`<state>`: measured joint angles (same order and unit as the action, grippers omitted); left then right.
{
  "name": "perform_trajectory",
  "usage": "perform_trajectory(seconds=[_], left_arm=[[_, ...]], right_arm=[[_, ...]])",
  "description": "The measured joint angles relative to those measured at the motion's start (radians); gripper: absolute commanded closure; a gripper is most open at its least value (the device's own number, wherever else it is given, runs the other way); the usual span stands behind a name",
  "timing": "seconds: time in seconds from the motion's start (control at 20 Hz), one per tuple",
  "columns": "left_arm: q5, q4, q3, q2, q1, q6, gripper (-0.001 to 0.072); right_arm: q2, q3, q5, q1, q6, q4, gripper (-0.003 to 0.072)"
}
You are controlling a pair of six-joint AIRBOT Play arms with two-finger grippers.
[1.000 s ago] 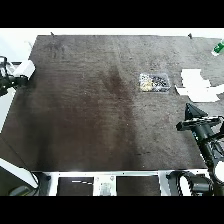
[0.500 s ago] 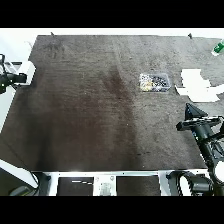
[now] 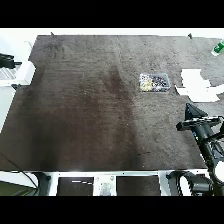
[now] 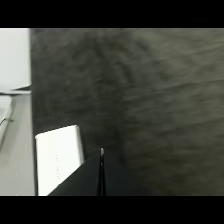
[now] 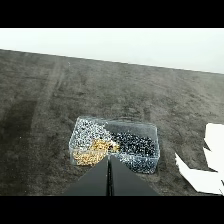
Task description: Fold the box and place the chain.
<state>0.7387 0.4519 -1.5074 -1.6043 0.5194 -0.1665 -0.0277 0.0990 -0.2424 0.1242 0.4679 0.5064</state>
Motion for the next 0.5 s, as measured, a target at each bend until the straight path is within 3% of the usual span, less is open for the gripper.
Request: perform_trajectory(seconds=[0.15, 0.5], left_arm=[[-0.007, -0.109, 0.16, 0.172, -0.001, 0.087, 0.0701], [-0.119, -0.433, 0.754, 0.682, -0.029, 0.426, 0.0701]], right_arm=[[0.0, 0.0, 0.0, 0.0, 0.0, 0.0, 0.0675], [0.0, 0.0, 0.0, 0.0, 0.0, 0.0, 0.0676]])
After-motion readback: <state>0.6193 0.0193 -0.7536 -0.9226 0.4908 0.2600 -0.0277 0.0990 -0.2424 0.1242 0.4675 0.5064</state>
